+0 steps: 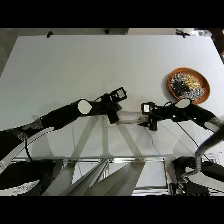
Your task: Fold the box and place the chain.
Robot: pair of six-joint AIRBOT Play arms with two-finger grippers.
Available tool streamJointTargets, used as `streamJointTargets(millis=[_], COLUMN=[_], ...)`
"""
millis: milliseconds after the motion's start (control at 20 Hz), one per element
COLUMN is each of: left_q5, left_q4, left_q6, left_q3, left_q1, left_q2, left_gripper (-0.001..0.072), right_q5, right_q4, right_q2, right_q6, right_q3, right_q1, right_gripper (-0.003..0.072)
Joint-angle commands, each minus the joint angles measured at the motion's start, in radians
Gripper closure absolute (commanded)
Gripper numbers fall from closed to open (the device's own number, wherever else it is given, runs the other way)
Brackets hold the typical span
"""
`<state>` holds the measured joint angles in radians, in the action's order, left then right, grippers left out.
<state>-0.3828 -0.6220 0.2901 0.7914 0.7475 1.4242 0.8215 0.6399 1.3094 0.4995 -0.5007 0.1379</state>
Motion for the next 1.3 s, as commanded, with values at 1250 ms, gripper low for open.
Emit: streamJointTargets(millis=[1250], left_q5=[-0.243], left_q4=[-0.118], left_q6=[-0.344], left_q3=[-0.292], left_q1=[-0.153], left_q2=[-0.363], left_gripper=[0.0487], right_q5=[0.001], right_q4=[0.000], right_q2=[0.000], right_q6=[-0.001], right_q3=[0.000], right_q1=[0.000], right_gripper=[0.0289])
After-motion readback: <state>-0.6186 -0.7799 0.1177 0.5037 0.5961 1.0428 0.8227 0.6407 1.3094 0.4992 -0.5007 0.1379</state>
